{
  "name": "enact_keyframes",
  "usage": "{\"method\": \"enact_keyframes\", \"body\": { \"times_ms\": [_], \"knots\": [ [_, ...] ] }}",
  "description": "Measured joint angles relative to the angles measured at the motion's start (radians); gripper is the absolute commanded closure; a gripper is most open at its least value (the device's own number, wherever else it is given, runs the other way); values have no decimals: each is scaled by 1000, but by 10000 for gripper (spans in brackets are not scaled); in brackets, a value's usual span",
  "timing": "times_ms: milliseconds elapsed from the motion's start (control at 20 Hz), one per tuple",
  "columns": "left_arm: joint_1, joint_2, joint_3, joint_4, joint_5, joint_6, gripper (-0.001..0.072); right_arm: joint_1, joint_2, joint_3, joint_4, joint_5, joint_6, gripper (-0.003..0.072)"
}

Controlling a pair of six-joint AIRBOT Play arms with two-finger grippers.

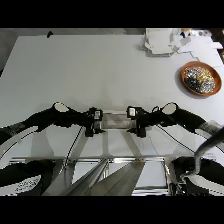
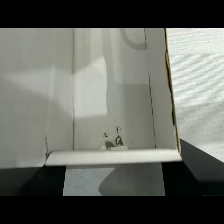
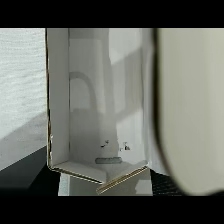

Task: Fold the box and place the chain.

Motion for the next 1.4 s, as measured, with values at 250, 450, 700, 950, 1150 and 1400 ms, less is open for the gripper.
{"method": "enact_keyframes", "body": {
  "times_ms": [250,450,700,950,1150,1400],
  "knots": [
    [0,0,0,0,0,0,696,0,0,0,0,0,0,285],
    [0,0,0,0,1,0,696,0,0,0,1,8,0,285],
    [0,0,0,1,0,0,696,0,0,0,0,24,0,-17],
    [-1,0,0,1,0,1,696,0,18,0,-24,45,26,-25],
    [-1,0,0,1,0,0,696,0,84,0,-160,52,141,-17],
    [-1,0,0,0,0,-2,696,0,218,0,-344,107,338,1]
  ]
}}
